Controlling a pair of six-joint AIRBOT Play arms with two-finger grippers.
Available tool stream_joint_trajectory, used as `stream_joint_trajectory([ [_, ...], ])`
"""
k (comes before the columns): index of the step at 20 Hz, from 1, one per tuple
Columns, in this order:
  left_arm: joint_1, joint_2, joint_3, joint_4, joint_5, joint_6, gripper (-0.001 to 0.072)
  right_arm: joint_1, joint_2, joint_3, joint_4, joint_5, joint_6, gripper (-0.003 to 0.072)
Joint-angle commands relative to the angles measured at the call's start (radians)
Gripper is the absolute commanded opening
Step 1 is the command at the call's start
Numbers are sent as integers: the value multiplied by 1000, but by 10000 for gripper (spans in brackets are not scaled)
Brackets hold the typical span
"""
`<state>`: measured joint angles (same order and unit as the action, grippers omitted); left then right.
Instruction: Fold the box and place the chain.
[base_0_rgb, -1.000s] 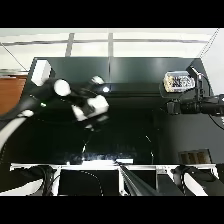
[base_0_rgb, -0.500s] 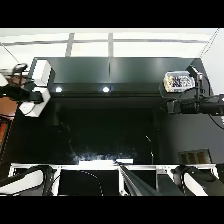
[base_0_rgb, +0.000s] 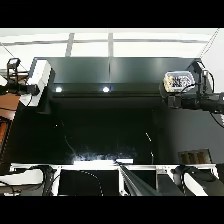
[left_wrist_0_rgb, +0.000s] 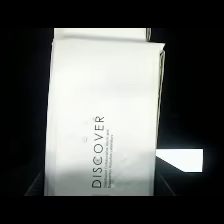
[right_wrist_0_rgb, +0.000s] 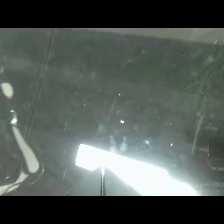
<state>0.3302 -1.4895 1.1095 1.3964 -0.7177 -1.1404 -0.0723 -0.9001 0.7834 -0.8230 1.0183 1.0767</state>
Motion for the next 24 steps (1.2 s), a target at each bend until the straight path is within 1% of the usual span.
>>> stream_joint_trajectory([
  [1, -4, -87, 53, -47, 39, 34, 312, -1, 1, 0, -1, -38, -1, 7],
  [3, -5, -121, 73, -47, 47, 34, 315, -1, 1, 0, -1, -34, 0, 8],
  [4, -5, -128, 74, -47, 60, 34, 395, -1, 1, 0, -1, -34, 0, 7],
  [5, -5, -128, 74, -47, 62, 34, 706, -1, 1, 0, -1, -34, 0, 7],
  [7, -5, -114, 109, -43, 12, 34, 713, -1, 1, 0, 0, -33, 0, 7],
  [10, -5, -53, 217, -44, -122, 34, 712, -1, 1, 34, -3, -27, -1, 7],
  [12, -1, -4, 309, -43, -259, 40, 711, -1, 1, 123, -37, -28, -6, 6],
  [14, 2, 42, 406, -51, -404, 32, 705, -1, 1, 253, -83, -1, -6, 7],
  [15, -3, 66, 446, -80, -473, 29, 607, -1, 1, 316, -103, 26, -6, 6],
  [16, -7, 90, 469, -116, -532, 29, 266, -1, 1, 380, -121, 69, -5, 6],
  [17, -14, 121, 479, -163, -585, 34, 25, -1, 4, 431, -138, 122, -3, 6],
  [19, -42, 188, 456, -295, -624, 38, 24, -1, 24, 467, -163, 208, 26, 6],
  [20, -67, 232, 426, -370, -625, 68, 23, 0, 38, 463, -182, 246, 68, 6],
  [21, -97, 283, 381, -413, -609, 86, 23, 0, 56, 444, -182, 265, 97, 5],
  [22, -138, 350, 310, -437, -560, 90, 23, 0, 79, 409, -179, 249, 100, 5],
  [23, -182, 423, 221, -446, -485, 93, 23, 0, 112, 354, -181, 203, 96, 4],
  [24, -233, 502, 116, -444, -398, 108, 23, 1, 153, 288, -175, 141, 47, 3],
])
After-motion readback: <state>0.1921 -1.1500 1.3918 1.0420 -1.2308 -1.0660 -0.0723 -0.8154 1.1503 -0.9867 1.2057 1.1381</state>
